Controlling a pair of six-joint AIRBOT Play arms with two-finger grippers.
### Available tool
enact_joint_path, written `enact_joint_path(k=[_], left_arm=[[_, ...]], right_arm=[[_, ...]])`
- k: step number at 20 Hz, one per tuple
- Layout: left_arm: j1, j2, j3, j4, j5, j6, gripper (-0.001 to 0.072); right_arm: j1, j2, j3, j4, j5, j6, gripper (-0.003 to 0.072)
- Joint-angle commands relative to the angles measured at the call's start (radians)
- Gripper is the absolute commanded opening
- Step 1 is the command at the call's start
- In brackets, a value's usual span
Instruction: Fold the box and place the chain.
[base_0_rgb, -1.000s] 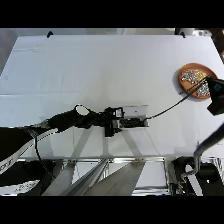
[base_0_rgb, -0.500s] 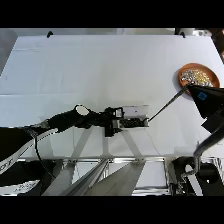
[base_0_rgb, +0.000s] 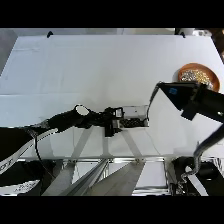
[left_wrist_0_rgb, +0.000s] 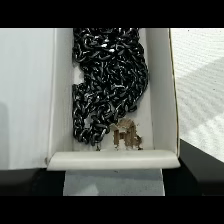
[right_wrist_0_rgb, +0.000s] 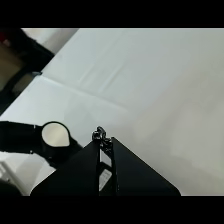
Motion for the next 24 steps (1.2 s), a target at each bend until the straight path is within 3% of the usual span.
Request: enact_joint_path(k=[1, 4, 6, 15, 19, 24], left_arm=[[0.000, 0.001, 0.001, 0.000, 0.000, 0.000, 0.0136], [0.000, 0.001, 0.001, 0.000, 0.000, 0.000, 0.0136], [0.000, 0.001, 0.001, 0.000, 0.000, 0.000, 0.0136], [0.000, 0.001, 0.001, 0.000, 0.000, 0.000, 0.0136], [0.000, 0.001, 0.001, 0.000, 0.000, 0.000, 0.0136], [0.000, 0.001, 0.001, 0.000, 0.000, 0.000, 0.0136]], right_arm=[[0.114, -0.118, 0.000, 0.058, -0.069, -0.060, 0.0019], [0.192, -0.150, 0.001, 0.079, -0.157, -0.077, 0.0019], [0.207, -0.150, 0.004, 0.169, -0.195, -0.152, 0.0019], [0.207, -0.150, 0.071, 0.232, -0.192, -0.185, 0.0019], [0.207, -0.150, 0.071, 0.064, -0.140, -0.126, 0.0019], [0.207, -0.163, 0.059, -0.284, 0.064, 0.055, 0.0019]])
